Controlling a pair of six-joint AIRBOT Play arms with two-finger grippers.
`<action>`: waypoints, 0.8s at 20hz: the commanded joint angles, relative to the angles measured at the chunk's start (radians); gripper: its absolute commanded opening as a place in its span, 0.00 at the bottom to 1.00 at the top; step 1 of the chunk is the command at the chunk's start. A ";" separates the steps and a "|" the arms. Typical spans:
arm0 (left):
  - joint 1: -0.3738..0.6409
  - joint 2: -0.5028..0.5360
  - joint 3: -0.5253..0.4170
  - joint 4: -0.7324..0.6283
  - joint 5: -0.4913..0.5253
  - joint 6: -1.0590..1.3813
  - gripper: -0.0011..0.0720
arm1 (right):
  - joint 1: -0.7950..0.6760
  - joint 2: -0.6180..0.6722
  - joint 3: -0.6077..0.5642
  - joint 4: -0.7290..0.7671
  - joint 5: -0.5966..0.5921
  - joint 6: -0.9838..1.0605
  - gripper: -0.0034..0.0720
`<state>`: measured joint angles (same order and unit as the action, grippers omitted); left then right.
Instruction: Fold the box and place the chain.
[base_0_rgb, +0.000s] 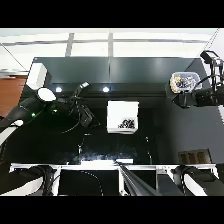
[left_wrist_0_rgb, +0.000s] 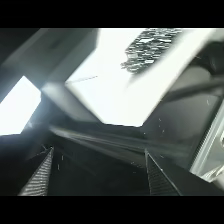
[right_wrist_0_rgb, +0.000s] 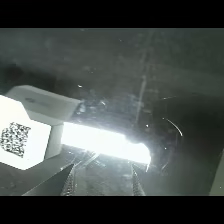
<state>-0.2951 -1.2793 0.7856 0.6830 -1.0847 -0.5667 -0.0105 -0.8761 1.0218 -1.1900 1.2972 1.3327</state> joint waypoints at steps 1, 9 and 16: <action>-0.009 -0.045 -0.042 -0.077 0.028 0.618 0.99 | 0.000 0.001 0.001 -0.014 0.005 0.002 0.60; -0.081 -0.195 0.027 -0.013 0.123 0.695 0.99 | 0.000 0.001 0.001 0.005 -0.016 0.002 0.60; -0.096 -0.207 0.049 -0.023 0.083 0.690 0.99 | 0.000 0.001 0.001 0.008 -0.018 0.002 0.60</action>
<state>-0.3832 -1.4799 0.8288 0.6636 -0.9825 0.1181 -0.0105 -0.8761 1.0218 -1.1847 1.2812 1.3346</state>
